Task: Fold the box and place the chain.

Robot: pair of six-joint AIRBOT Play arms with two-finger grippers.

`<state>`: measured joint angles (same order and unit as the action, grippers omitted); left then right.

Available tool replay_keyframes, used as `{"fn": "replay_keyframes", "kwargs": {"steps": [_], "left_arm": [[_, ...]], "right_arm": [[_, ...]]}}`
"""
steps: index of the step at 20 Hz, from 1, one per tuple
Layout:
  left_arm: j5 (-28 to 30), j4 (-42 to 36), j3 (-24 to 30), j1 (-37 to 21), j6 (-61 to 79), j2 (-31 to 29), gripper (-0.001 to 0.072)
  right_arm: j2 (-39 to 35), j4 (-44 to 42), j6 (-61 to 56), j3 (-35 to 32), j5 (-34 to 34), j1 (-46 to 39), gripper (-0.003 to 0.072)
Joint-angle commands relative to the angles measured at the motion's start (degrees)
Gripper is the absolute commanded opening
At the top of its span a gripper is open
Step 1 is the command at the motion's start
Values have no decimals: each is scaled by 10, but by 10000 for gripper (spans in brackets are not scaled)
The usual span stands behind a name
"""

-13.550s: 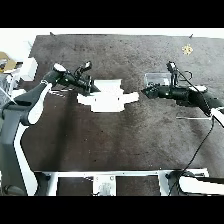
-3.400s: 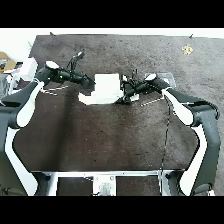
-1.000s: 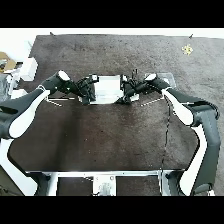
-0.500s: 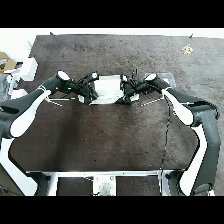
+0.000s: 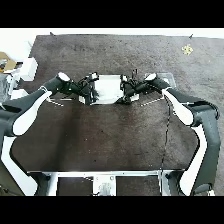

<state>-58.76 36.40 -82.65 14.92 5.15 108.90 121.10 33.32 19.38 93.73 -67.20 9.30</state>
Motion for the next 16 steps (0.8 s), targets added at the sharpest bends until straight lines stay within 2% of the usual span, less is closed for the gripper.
{"fn": "replay_keyframes", "kwargs": {"steps": [1,8,9,11,12,13,14,15,16], "left_arm": [[-6,-7,0,0,-1,1,719],[-2,-7,0,0,-2,1,718],[-2,-7,0,0,-5,1,683],[-4,-2,-2,0,-8,1,451],[-4,0,-2,0,-9,-1,279],[-4,4,-3,0,-20,-3,155],[-5,16,-4,0,-30,-5,114],[-9,34,-7,0,-44,-6,113],[-20,51,-14,-2,-66,-6,81]], "right_arm": [[0,-1,-1,0,1,0,447],[0,-1,-1,0,1,0,447],[0,-1,-1,0,1,0,448],[0,-1,-1,0,1,0,447],[0,-1,-1,0,1,0,447],[0,-1,-1,0,1,0,447],[0,-1,-1,0,1,0,447],[0,-1,-1,0,1,0,448],[0,-1,-1,0,1,0,448]]}}
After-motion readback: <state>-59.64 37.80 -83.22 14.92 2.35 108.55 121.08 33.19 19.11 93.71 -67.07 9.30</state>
